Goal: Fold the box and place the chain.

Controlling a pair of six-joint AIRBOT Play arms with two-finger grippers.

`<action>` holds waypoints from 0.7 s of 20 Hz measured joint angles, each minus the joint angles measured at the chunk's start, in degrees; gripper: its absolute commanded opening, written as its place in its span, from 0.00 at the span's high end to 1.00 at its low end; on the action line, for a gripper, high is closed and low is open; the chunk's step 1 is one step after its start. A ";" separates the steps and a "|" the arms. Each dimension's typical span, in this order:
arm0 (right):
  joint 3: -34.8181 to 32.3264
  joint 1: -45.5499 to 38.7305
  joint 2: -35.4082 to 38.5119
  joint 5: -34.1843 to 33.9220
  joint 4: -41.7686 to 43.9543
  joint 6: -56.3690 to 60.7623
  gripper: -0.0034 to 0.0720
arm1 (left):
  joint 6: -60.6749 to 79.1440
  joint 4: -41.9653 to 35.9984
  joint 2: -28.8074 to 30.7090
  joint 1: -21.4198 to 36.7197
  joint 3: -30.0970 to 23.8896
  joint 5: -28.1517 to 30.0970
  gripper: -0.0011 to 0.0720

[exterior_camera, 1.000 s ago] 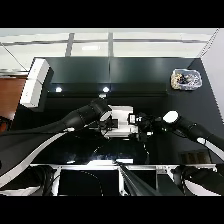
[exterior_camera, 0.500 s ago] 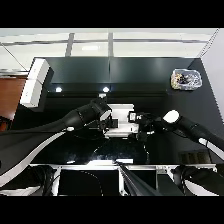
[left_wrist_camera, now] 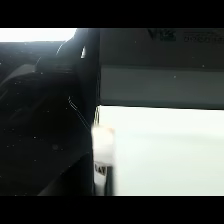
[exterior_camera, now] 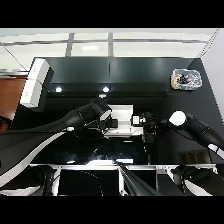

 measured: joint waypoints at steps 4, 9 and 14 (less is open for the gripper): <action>0.00 -0.04 -0.63 -0.72 0.76 -3.76 0.10 | 0.02 0.04 0.00 0.00 0.00 -0.07 0.94; 0.00 -0.04 -1.77 -1.75 2.19 -7.67 0.32 | 0.02 0.04 0.00 0.00 0.00 -0.20 0.94; 0.00 -0.04 -2.01 -3.15 2.62 -8.76 0.69 | 0.02 -0.02 0.00 0.00 0.00 -0.22 0.94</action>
